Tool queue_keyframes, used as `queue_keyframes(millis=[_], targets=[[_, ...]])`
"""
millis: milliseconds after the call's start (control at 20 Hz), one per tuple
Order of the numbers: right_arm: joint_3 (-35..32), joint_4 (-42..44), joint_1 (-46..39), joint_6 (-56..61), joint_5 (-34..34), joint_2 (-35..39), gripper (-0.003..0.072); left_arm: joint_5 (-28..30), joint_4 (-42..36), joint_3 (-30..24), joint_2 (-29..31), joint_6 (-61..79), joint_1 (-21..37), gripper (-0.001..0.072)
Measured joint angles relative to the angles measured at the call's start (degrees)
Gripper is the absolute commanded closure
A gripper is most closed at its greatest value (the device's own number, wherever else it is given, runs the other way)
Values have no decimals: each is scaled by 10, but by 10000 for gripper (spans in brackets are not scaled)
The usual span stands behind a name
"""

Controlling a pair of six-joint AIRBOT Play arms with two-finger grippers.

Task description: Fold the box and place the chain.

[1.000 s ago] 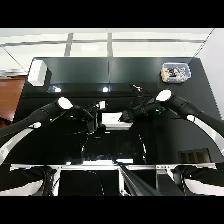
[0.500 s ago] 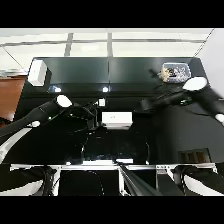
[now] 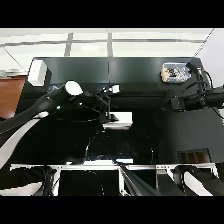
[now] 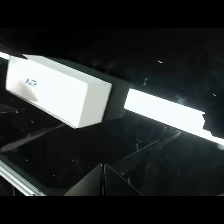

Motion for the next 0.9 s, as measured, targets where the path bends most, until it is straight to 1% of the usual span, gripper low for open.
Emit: queue_keyframes(millis=[100, 300, 700, 900], targets=[[-2, -8, -3, 0, -3, 3, 673, 8, -2, 21, -29, -18, -10, -8], [-3, -12, -6, -9, -7, 5, 673, -26, -1, 40, -65, -43, -19, -8], [-4, -16, -7, -24, -23, 5, 673, -59, 36, 47, -77, -56, -29, -8], [-4, -17, -7, -26, -26, 5, 673, -70, 82, 66, -76, -97, -33, -8]])
